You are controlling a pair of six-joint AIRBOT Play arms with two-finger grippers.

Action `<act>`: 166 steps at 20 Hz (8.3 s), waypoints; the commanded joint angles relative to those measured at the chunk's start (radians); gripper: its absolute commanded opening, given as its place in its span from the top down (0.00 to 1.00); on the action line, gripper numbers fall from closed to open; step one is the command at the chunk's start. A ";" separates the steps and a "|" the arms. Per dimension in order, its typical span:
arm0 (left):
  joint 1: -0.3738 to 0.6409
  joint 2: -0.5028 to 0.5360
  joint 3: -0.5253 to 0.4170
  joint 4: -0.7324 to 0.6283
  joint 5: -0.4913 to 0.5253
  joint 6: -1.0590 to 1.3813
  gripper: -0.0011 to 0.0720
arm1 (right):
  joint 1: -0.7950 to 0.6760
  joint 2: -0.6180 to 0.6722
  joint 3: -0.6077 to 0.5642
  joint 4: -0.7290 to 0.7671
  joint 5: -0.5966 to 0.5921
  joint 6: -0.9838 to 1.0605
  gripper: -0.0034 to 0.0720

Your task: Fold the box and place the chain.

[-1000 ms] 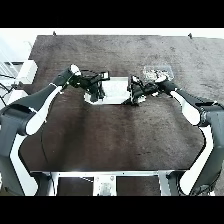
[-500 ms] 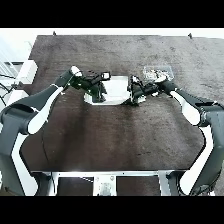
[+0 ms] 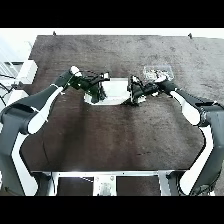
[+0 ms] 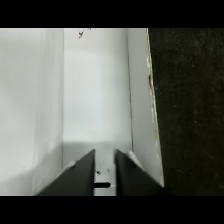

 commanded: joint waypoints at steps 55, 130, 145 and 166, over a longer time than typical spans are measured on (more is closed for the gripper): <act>0.328 0.330 -0.585 -0.220 0.126 -1.033 0.96 | 0.001 0.000 0.000 0.000 0.000 0.000 0.17; -0.075 0.212 -0.169 0.264 0.183 -1.779 0.48 | 0.001 0.000 0.000 0.000 0.000 0.000 0.17; -0.176 0.025 0.166 0.628 -0.093 -1.987 0.48 | 0.001 0.000 0.000 0.000 0.001 0.000 0.17; -0.213 -0.103 0.327 0.747 -0.212 -2.050 0.96 | 0.001 0.000 0.000 0.000 0.000 0.000 0.17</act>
